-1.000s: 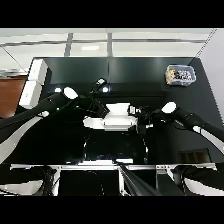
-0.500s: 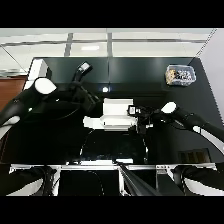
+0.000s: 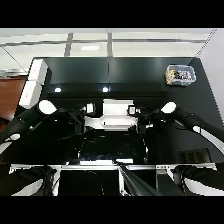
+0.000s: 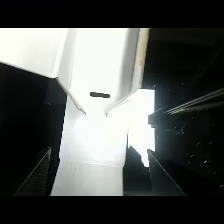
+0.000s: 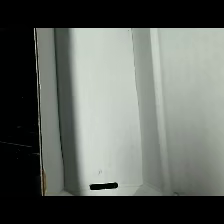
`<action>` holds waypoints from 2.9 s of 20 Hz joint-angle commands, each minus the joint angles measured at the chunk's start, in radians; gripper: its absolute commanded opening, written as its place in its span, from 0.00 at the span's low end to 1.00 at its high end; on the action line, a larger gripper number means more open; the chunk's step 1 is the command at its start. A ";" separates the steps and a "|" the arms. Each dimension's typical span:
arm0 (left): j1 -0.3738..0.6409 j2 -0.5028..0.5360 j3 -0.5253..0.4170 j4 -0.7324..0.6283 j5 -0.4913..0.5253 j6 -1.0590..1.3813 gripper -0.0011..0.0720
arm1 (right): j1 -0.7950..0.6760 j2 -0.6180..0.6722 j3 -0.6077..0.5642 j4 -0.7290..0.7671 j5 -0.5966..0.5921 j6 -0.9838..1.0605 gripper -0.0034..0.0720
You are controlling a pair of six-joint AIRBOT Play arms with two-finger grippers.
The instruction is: Fold the box and place the chain.
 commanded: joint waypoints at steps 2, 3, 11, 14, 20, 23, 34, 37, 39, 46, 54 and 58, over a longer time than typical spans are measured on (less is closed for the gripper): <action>-0.058 -0.039 -0.013 -0.050 0.124 0.171 0.98 | 0.000 0.000 0.000 0.000 0.000 0.000 0.58; -0.058 -0.059 -0.011 -0.103 0.121 0.173 0.97 | 0.000 0.000 0.000 0.000 0.000 0.000 0.58; -0.060 -0.122 -0.011 -0.264 0.105 0.167 0.58 | 0.000 0.000 0.000 0.000 0.000 0.000 0.58; -0.060 -0.138 -0.011 -0.278 0.085 0.166 0.49 | 0.000 0.000 0.000 0.000 0.000 0.000 0.58; -0.081 -0.149 -0.011 -0.373 0.087 0.167 0.37 | 0.000 0.000 0.000 0.000 0.000 0.000 0.58; -0.121 -0.162 -0.006 -0.387 0.101 0.169 0.37 | 0.000 0.000 0.000 0.000 0.000 0.000 0.58; -0.135 -0.171 0.003 -0.417 0.131 0.162 0.36 | 0.000 0.000 0.000 0.000 0.000 0.000 0.58; -0.135 -0.171 0.003 -0.416 0.127 0.162 0.33 | 0.000 0.000 0.000 0.000 0.000 0.000 0.58; -0.135 -0.171 0.003 -0.417 0.128 0.161 0.49 | 0.000 0.000 0.000 0.000 0.000 0.000 0.58; -0.025 -0.013 0.014 -0.140 0.053 -0.236 0.05 | 0.000 0.000 0.000 0.000 0.000 0.000 0.58; 0.386 0.137 -0.016 0.133 -0.105 -1.275 0.05 | 0.000 0.000 0.000 0.000 0.000 0.000 0.58; 0.518 -0.093 -0.023 -0.080 -0.329 -1.241 0.05 | 0.000 0.000 0.000 0.000 0.000 0.000 0.58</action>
